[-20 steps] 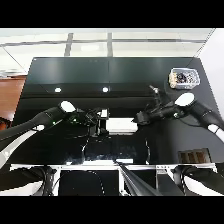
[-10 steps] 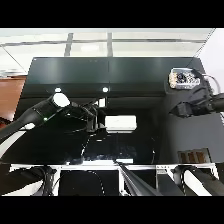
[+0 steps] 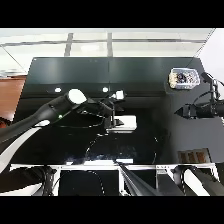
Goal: Fold the box and place the chain.
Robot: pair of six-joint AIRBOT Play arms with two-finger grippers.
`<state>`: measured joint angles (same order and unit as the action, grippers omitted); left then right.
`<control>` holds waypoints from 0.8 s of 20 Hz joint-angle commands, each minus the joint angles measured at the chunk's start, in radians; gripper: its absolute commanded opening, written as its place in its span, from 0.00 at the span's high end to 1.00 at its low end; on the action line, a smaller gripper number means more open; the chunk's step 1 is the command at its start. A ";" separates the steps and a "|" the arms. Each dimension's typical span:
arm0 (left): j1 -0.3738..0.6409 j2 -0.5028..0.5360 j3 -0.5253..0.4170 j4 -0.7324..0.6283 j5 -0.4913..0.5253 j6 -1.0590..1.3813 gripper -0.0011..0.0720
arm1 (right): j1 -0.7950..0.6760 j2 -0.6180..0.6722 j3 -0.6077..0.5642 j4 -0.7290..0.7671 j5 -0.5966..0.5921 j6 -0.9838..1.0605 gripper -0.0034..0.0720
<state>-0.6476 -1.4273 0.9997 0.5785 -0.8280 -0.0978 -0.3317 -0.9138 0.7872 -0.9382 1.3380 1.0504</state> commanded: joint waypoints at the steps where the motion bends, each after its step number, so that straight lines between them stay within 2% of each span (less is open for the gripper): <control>1: -0.048 -0.071 0.043 -0.011 0.035 -0.012 0.02 | -0.003 0.002 -0.032 0.000 -0.030 -0.027 0.93; 8: -0.044 -0.089 0.043 -0.002 0.034 -0.093 0.02 | -0.003 0.002 -0.036 0.002 -0.041 -0.035 0.94; 12: -0.044 -0.089 0.043 0.068 0.034 -0.098 0.02 | -0.003 0.002 -0.036 0.002 -0.041 -0.037 0.93; 16: -0.041 -0.089 0.043 0.075 0.030 -0.119 0.03 | -0.003 0.002 -0.036 0.002 -0.041 -0.037 0.93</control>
<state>-0.6899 -1.5158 1.0424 0.6353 -0.7959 -0.2031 -0.3347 -0.9131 0.7521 -0.9360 1.2972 1.0142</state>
